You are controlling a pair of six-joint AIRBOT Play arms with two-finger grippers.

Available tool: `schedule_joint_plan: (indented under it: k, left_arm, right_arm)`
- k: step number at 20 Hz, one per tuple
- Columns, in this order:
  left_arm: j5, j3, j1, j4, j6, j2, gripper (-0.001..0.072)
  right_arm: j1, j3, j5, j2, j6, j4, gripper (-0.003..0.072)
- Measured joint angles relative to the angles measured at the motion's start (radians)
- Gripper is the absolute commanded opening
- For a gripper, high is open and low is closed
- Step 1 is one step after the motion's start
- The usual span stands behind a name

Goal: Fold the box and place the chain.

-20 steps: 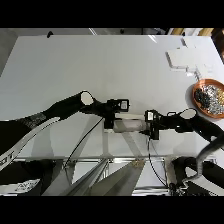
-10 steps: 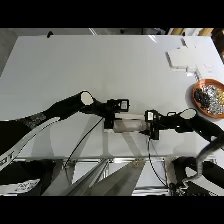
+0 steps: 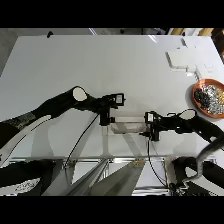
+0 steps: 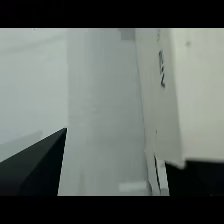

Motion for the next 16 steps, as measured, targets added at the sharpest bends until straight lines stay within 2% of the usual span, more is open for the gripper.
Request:
schedule_joint_plan:
  k: [1, 3, 5, 9, 12, 14, 16]
  left_arm:
    - [-0.022, 0.000, 0.018, 0.017, -0.023, 0.011, 0.0585]
    - [-0.070, 0.000, 0.053, 0.063, -0.082, 0.043, 0.0214]
    - [-0.133, 0.000, 0.070, 0.122, -0.148, 0.086, 0.0021]
    - [-0.244, 0.000, 0.030, 0.212, -0.269, 0.190, 0.0002]
    - [-0.264, 0.000, -0.085, 0.265, -0.377, 0.238, 0.0002]
    - [-0.205, 0.000, -0.167, 0.292, -0.442, 0.246, 0.0006]
    - [-0.091, 0.000, -0.224, 0.308, -0.510, 0.243, 0.0005]
  right_arm:
    - [0.000, 0.000, 0.000, 0.000, 0.000, 0.000, 0.0396]
    - [0.000, 0.000, -0.001, 0.000, 0.000, 0.001, 0.0396]
    - [0.000, 0.000, -0.001, 0.000, 0.000, 0.001, 0.0396]
    - [0.000, 0.000, -0.002, 0.000, -0.001, 0.001, 0.0396]
    - [0.000, 0.000, -0.002, 0.000, -0.001, 0.001, 0.0396]
    - [0.000, 0.000, -0.002, 0.000, -0.001, 0.001, 0.0396]
    - [0.000, 0.000, -0.002, 0.000, -0.001, 0.001, 0.0396]
